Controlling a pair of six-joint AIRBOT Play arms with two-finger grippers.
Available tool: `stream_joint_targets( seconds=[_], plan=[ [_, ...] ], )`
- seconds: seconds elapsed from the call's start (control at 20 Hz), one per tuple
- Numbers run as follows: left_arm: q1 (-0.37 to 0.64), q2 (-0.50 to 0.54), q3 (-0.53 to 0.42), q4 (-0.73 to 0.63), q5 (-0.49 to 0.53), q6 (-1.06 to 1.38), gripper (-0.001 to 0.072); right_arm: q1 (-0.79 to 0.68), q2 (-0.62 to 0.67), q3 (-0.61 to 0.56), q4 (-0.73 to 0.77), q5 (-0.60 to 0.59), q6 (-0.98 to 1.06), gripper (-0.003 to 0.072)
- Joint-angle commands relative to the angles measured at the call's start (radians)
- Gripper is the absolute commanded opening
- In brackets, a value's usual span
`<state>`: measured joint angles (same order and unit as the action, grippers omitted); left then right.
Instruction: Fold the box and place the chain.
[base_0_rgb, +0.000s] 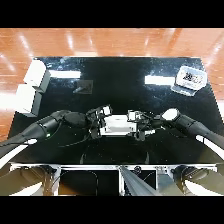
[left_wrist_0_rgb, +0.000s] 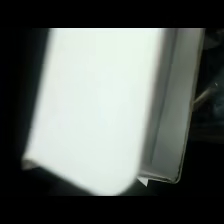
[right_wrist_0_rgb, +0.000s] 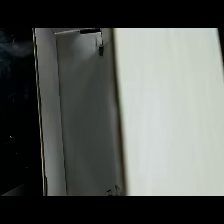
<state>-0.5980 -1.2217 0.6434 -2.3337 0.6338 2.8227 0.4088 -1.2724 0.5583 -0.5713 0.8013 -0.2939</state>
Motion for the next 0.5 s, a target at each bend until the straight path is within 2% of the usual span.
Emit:
stream_joint_targets(
  seconds=[0.0, 0.15, 0.25, 0.3, 0.4, 0.45],
  plan=[
    [0.079, 0.074, 0.0, 0.034, 0.025, -0.129, 0.002, 0.001, 0.0, 0.0, -0.002, -0.001, 0.0, 0.0626],
    [0.187, 0.154, 0.0, 0.084, 0.115, -0.345, 0.002, 0.001, 0.0, 0.0, -0.001, -0.001, 0.001, 0.0625],
    [0.265, 0.176, 0.0, 0.095, 0.253, -0.545, 0.002, 0.001, 0.0, 0.0, -0.001, -0.002, 0.001, 0.0625],
    [0.299, 0.173, -0.003, 0.095, 0.354, -0.623, 0.0022, 0.001, 0.0, 0.0, -0.001, -0.002, 0.001, 0.0626],
    [0.321, 0.163, -0.01, 0.099, 0.504, -0.635, 0.0021, 0.0, 0.0, 0.0, 0.003, -0.005, 0.003, 0.0625],
    [0.321, 0.16, -0.012, 0.118, 0.532, -0.658, 0.0021, 0.0, 0.0, 0.0, 0.006, -0.007, 0.003, 0.0625]
  ],
)
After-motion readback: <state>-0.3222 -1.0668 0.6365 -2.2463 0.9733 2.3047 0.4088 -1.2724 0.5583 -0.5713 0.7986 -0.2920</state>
